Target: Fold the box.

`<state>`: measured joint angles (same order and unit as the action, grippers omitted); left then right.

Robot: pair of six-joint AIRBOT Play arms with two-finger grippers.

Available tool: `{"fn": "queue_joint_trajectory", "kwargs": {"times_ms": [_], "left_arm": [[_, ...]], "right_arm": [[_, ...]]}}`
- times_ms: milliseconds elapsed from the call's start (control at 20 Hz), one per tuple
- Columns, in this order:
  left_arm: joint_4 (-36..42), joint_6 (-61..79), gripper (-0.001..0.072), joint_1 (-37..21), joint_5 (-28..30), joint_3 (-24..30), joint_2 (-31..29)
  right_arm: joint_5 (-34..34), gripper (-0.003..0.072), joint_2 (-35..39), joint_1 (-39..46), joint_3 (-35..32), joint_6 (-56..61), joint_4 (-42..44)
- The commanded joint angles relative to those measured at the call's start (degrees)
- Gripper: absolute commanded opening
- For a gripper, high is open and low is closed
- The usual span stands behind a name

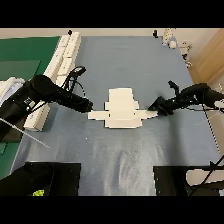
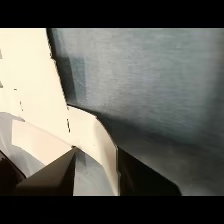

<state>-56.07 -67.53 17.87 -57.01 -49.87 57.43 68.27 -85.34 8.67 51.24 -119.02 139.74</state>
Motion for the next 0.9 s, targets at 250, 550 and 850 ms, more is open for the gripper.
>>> {"fn": "queue_joint_trajectory", "kwargs": {"times_ms": [250, 550, 850], "left_arm": [[0.83, -1.38, 0.0014, -0.37, 1.55, -0.02, 0.04], [2.64, -4.39, 0.0475, -8.94, 0.0, -0.02, 0.26], [15.04, 5.2, 0.0448, -16.59, -8.39, -0.02, 9.99]], "right_arm": [[-1.03, 0.0003, 0.94, -6.03, -0.07, -1.09, 0.63], [-9.73, 0.0002, 16.24, -14.12, -13.64, -1.46, 0.5], [-18.73, 0.0002, 30.91, -22.01, -24.7, -0.72, 0.09]]}}
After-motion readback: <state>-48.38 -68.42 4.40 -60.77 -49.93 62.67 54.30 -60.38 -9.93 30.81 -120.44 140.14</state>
